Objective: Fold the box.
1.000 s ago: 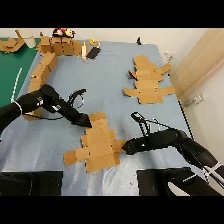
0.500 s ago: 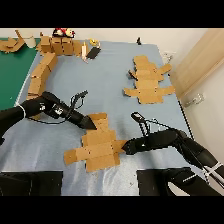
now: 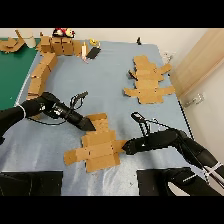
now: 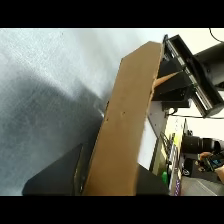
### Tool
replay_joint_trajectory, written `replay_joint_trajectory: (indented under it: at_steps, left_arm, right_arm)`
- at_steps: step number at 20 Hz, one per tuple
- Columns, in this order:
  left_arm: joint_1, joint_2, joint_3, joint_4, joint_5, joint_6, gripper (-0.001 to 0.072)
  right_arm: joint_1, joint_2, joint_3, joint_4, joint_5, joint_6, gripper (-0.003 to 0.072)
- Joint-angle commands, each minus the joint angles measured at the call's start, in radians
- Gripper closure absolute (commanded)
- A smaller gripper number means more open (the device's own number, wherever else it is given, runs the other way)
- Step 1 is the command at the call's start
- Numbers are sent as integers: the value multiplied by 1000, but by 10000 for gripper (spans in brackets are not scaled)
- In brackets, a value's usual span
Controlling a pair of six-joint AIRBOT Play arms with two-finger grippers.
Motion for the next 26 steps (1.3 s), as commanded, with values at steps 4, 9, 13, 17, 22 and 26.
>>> replay_joint_trajectory:
  at_steps: [4, 9, 13, 17, 22, 26]
  left_arm:
    - [38, -1, 0, 22, -45, 22, 689]
    - [29, -2, 0, 16, -45, 43, 689]
    - [11, -1, 0, 14, -43, 94, 699]
    - [-65, 29, 0, -19, 41, 190, 699]
    - [-178, 132, 0, -143, 254, 441, 699]
    - [-200, 154, -7, -147, 273, 603, 698]
  right_arm:
    - [0, -1, 0, -4, 0, 1, 683]
    - [0, -1, 0, -4, 0, 1, 684]
    - [-1, 0, 1, -4, 16, 5, 463]
    - [-87, 0, 82, -201, -13, 296, 281]
    - [-226, 0, 319, -370, -91, 398, 286]
    - [-296, 0, 409, -374, -66, 420, 287]
